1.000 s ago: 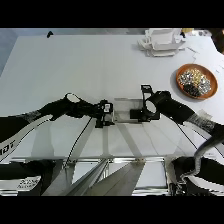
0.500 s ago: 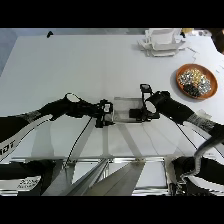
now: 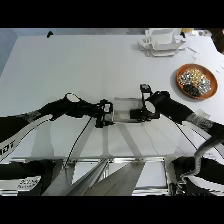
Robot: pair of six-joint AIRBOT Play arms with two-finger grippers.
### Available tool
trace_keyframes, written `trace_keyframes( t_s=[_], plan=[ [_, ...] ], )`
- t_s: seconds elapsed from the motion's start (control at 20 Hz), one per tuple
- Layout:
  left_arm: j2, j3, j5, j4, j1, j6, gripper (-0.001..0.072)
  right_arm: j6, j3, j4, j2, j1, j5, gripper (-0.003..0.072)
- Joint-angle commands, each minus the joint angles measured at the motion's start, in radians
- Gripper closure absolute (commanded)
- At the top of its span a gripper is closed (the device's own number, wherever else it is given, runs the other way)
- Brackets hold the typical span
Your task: Fold the box and place the chain.
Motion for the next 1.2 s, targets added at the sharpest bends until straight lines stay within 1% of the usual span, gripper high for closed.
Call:
trace_keyframes(
  t_s=[0.0,0.05,0.2,0.25,0.4,0.45,0.55,0.65,0.75,0.85,0.95,1.05,1.15],
  plan=[
    [0.0,0.001,0.0,0.001,0.0,0.0,0.0623,-0.072,0.0,0.011,0.026,0.001,-0.004,0.0294],
    [0.0,0.001,0.0,0.0,0.0,0.0,0.0623,-0.097,0.0,0.01,0.046,0.001,0.009,0.0222],
    [0.0,0.001,0.0,0.0,0.0,0.0,0.0623,-0.193,0.0,0.01,0.128,0.0,0.039,0.0214],
    [0.0,0.001,0.0,0.0,0.0,0.0,0.0623,-0.225,0.0,0.011,0.165,0.0,0.045,0.0202],
    [0.0,0.001,-0.001,0.0,0.0,0.0,0.0623,-0.322,0.014,0.011,0.296,0.0,0.097,0.0202],
    [0.0,0.001,-0.001,0.0,0.0,0.0,0.0623,-0.362,0.043,0.011,0.341,0.0,0.127,0.0202],
    [0.0,0.001,-0.001,0.0,0.0,0.0,0.0623,-0.48,0.155,-0.003,0.42,-0.001,0.162,0.0202],
    [0.0,0.001,0.0,0.0,0.0,0.0,0.0623,-0.502,0.312,-0.115,0.441,-0.011,0.181,0.0208],
    [0.0,0.001,-0.001,0.0,0.0,0.0,0.0623,-0.526,0.453,-0.177,0.419,-0.095,0.178,0.0258],
    [0.0,0.001,-0.001,0.001,0.0,0.0,0.0623,-0.578,0.538,-0.171,0.378,-0.239,0.179,0.0261],
    [0.0,0.001,0.0,0.0,0.0,0.0,0.0623,-0.632,0.551,-0.171,0.33,-0.398,0.18,0.0261],
    [0.0,0.001,0.0,0.001,0.0,0.0,0.0623,-0.642,0.551,-0.155,0.264,-0.553,0.179,0.0261],
    [0.0,0.001,0.0,0.001,0.0,0.0,0.0623,-0.64,0.551,-0.067,0.189,-0.689,0.136,0.0261]
  ],
)
